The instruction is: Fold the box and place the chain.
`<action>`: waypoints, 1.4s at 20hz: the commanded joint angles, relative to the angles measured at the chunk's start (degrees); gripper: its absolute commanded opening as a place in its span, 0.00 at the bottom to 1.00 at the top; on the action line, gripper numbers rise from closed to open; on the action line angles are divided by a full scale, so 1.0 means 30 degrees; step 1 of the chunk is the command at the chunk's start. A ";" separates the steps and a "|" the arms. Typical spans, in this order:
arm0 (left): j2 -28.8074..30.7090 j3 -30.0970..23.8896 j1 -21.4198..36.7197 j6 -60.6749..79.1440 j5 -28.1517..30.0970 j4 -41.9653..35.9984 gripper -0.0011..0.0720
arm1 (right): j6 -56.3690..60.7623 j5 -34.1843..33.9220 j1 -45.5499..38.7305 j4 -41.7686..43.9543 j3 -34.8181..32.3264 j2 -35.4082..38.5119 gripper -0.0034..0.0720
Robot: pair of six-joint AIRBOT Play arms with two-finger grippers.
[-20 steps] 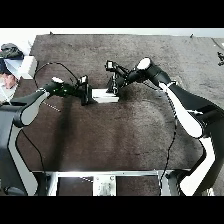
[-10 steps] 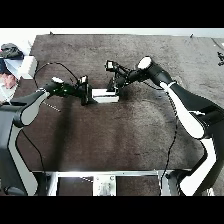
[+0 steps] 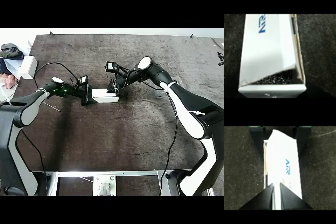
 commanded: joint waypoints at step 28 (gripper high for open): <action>-0.0007 0.0000 0.0015 0.0000 0.0000 0.0007 0.65 | -0.0073 -0.2441 0.0415 0.0415 -0.1712 0.1035 0.42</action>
